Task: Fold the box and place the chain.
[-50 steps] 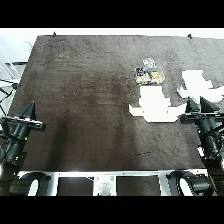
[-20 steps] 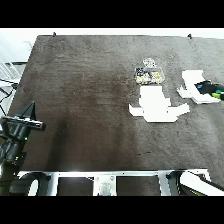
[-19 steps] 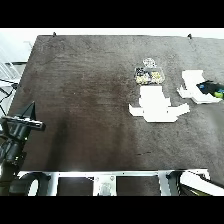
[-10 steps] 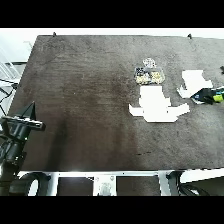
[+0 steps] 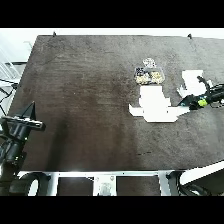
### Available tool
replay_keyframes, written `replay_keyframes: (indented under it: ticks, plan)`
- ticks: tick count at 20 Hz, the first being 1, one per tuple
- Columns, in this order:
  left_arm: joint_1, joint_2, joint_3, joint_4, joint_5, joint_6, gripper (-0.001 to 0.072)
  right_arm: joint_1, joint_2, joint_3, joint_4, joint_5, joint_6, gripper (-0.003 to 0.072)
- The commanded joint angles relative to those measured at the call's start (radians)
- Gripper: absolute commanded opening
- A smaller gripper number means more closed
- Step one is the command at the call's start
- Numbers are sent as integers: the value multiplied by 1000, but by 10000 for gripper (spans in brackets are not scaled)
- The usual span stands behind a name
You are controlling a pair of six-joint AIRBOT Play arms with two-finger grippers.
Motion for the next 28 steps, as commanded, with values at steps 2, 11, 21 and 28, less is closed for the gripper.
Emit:
replay_keyframes:
  ticks: [2,11,21,28]
  plan:
    - [0,0,0,0,0,0,18,10,-21,-44,3,27,-35,482]
    - [0,0,0,0,0,0,18,24,41,-219,271,-13,-128,7]
    - [0,0,0,0,0,0,18,500,195,-331,502,-362,-10,8]
    - [0,0,0,0,0,0,18,614,185,-306,446,-546,56,8]
